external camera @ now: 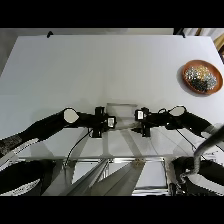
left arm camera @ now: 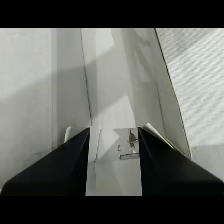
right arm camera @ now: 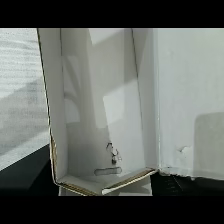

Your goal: Fold the box and place the chain.

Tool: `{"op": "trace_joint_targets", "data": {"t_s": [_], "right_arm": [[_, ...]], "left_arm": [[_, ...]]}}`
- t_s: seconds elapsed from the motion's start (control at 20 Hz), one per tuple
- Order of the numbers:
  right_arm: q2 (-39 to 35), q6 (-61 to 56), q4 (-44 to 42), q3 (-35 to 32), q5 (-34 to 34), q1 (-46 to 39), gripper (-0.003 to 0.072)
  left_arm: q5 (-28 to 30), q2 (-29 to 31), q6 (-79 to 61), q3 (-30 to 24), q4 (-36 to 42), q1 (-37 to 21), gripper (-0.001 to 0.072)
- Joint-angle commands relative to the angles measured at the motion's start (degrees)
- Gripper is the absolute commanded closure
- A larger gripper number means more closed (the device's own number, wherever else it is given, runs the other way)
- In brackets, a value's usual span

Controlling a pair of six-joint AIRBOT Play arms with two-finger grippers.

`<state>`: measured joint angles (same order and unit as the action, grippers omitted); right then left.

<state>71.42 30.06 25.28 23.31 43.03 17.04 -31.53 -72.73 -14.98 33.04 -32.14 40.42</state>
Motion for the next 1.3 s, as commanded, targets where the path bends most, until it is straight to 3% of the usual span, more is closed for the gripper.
{"op": "trace_joint_targets", "data": {"t_s": [0.0,0.05,0.1,0.35,0.4,0.45,0.65,0.95,1.25], "right_arm": [[0.02,-0.02,-0.02,0.02,0.0,0.04,0.028],[0.02,-0.02,-0.02,0.02,0.0,0.04,0.028],[0.02,-0.02,-0.02,0.02,0.0,0.04,0.028],[0.02,-0.02,-0.02,0.02,0.0,0.04,0.028],[0.02,-0.02,-0.02,0.02,0.0,0.04,0.028],[0.02,-0.02,-0.02,0.02,0.0,0.04,0.028],[0.02,-0.02,-0.02,0.02,0.0,0.04,0.028],[0.02,-0.02,0.0,0.02,0.0,0.04,0.028],[0.02,-0.02,-0.02,0.02,0.0,0.04,0.028]], "left_arm": [[0.0,0.09,0.2,0.0,-0.04,0.02,0.0476],[0.04,0.5,1.6,0.0,-0.09,-0.09,0.0595],[0.04,1.31,4.22,0.0,-0.61,-0.42,0.0637],[-3.19,10.56,28.13,0.0,-9.44,-5.27,0.0642],[-5.09,12.81,32.94,0.0,-11.87,-6.69,0.0648],[-7.52,15.15,38.58,0.0,-14.58,-8.33,0.07],[-16.33,20.31,63.04,-0.13,-20.17,-15.69,0.0706],[-19.69,18.12,74.66,-5.33,-20.79,-23.28,0.0706],[-18.84,9.97,75.45,-7.21,-9.99,-21.55,0.0706]]}}
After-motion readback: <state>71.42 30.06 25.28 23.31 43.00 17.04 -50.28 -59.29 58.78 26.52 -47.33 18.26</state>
